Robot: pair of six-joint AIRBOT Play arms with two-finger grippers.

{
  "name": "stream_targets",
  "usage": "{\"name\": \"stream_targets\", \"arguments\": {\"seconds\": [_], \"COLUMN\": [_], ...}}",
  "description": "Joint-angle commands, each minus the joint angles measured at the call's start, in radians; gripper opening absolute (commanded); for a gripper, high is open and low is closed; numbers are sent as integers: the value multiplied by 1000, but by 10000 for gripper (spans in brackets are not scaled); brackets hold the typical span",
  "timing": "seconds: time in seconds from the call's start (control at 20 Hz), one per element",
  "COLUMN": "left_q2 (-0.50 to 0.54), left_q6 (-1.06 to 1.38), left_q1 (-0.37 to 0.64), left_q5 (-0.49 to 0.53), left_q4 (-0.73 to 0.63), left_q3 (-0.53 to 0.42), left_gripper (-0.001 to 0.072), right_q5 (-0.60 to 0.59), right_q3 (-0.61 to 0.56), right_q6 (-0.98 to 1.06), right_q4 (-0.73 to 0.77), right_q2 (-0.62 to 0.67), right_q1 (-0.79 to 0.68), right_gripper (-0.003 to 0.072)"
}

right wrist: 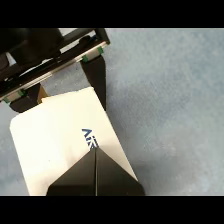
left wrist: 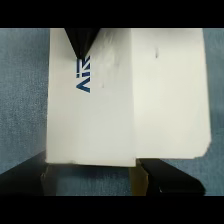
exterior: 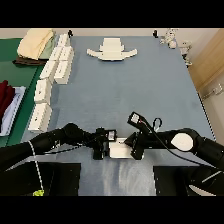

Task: Fold the box.

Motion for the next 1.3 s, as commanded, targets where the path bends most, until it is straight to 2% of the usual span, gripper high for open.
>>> {"name": "stream_targets", "arguments": {"seconds": [0.0, 0.15, 0.25, 0.3, 0.65, 1.0, 1.25], "left_q2": [1, 1, 1, 1, 1, 1, 1], "left_q6": [0, 0, 0, 0, 0, 0, 0], "left_q1": [0, 0, 0, 0, 0, 0, 0], "left_q5": [0, 0, 0, 0, 0, 0, 0], "left_q4": [0, 0, 0, 0, 0, 0, 0], "left_q3": [0, 0, 0, 0, 0, 0, 0], "left_gripper": [528, 528, 528, 528, 528, 528, 528], "right_q5": [-66, -56, -34, -20, -75, -91, -95], "right_q3": [-23, -6, 1, 0, 0, 17, 18], "right_q6": [3, -30, -73, -99, -122, -121, -121], "right_q4": [-122, -137, -137, -138, -333, -449, -447], "right_q2": [21, 48, 66, 67, -34, 32, 77], "right_q1": [77, 122, 163, 179, 194, 194, 194], "right_gripper": [0, 234, 474, 501, 500, 495, 495]}}
